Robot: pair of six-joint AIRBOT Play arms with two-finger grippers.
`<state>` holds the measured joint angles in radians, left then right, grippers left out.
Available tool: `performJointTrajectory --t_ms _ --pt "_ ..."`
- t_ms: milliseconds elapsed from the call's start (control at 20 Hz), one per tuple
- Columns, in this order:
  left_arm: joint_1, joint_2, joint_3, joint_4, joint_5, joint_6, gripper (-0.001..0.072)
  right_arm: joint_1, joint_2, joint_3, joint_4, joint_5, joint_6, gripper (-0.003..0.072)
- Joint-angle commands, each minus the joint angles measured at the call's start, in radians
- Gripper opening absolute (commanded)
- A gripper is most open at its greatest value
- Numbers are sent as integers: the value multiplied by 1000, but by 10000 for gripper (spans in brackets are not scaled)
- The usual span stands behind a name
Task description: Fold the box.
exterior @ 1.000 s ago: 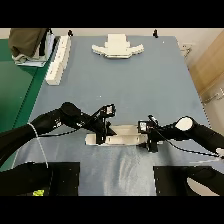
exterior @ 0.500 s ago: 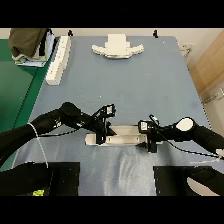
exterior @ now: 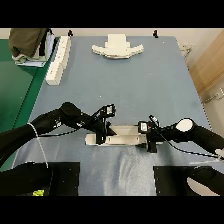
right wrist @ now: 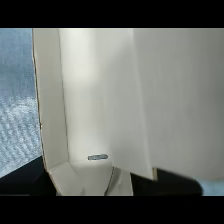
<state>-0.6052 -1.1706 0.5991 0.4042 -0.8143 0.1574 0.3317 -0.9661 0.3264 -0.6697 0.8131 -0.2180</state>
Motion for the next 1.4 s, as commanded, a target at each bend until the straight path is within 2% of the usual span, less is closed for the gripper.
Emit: performJointTrajectory --t_ms 0,450,600,800,1100,1350 --pt "0 1 0 0 0 0 14 1 -1 -2 -2 -10 -1 577" --pt "0 1 0 0 0 0 14 1 -1 -2 -3 -27 0 577" --pt "0 1 0 0 0 0 14 1 -1 -2 -3 -28 0 520" --pt "0 1 0 0 0 0 14 1 -1 -2 -3 -28 0 520" --pt "0 1 0 -57 89 3 15 1 0 -2 1 -28 0 521" --pt "0 1 0 -68 84 3 14 1 0 -2 11 -28 0 520"
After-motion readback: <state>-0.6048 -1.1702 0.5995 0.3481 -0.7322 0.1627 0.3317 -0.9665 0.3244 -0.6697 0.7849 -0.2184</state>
